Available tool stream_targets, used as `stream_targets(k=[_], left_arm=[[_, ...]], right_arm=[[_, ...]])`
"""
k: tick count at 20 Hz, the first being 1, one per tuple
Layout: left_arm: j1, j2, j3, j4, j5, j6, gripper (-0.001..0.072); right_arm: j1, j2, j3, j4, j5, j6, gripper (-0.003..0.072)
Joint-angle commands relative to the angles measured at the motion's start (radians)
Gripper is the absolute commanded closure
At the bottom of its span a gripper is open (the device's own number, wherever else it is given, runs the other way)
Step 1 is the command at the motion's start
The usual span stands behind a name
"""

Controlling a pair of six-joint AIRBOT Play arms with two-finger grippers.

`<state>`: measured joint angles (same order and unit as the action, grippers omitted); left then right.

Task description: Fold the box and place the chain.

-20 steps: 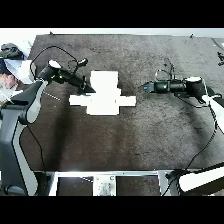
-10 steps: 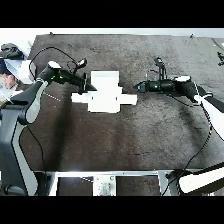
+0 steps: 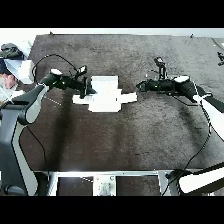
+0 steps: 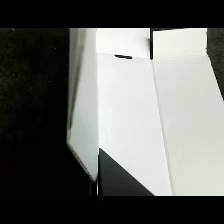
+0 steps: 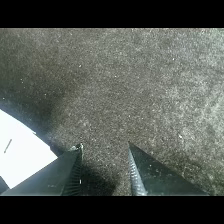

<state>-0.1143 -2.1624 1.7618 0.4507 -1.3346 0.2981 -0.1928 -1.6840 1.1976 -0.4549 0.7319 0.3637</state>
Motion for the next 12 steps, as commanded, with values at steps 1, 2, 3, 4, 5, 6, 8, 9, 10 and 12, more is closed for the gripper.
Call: stream_targets(k=[1,2,3,4,5,6,8,9,10,12], left_arm=[[-0.001,0.000,-0.008,0.035,0.040,0.017,0.0704],[-0.001,0.000,-0.012,0.029,0.043,0.023,0.0704],[-0.001,0.000,-0.018,0.015,0.043,0.025,0.0704],[-0.001,0.000,-0.019,0.011,0.043,0.025,0.0704],[-0.001,0.000,-0.019,0.013,0.045,0.025,0.0703],[-0.001,0.000,-0.019,0.014,0.045,0.025,0.0702],[-0.001,0.000,-0.019,0.024,0.038,0.024,0.0698],[-0.001,0.000,-0.019,0.024,0.035,0.024,0.0698],[-0.001,0.000,-0.019,0.024,0.034,0.024,0.0698],[-0.001,0.000,-0.019,0.024,0.035,0.024,0.0697]], right_arm=[[0.001,0.000,0.001,-0.006,0.000,-0.045,0.0314],[0.001,0.000,0.001,-0.006,0.016,-0.064,0.0314],[0.001,0.000,0.001,-0.006,0.039,-0.090,0.0314],[0.001,0.000,0.001,-0.009,0.059,-0.143,0.0307],[0.001,0.000,0.001,-0.016,0.063,-0.175,0.0163],[0.001,0.001,0.003,-0.001,0.088,-0.200,0.0088],[0.003,0.001,0.003,0.033,0.193,-0.303,0.0086],[0.007,0.001,0.003,0.060,0.240,-0.345,0.0085],[0.011,0.001,0.003,0.087,0.278,-0.396,0.0086],[0.024,0.002,0.003,0.120,0.343,-0.505,0.0085]])
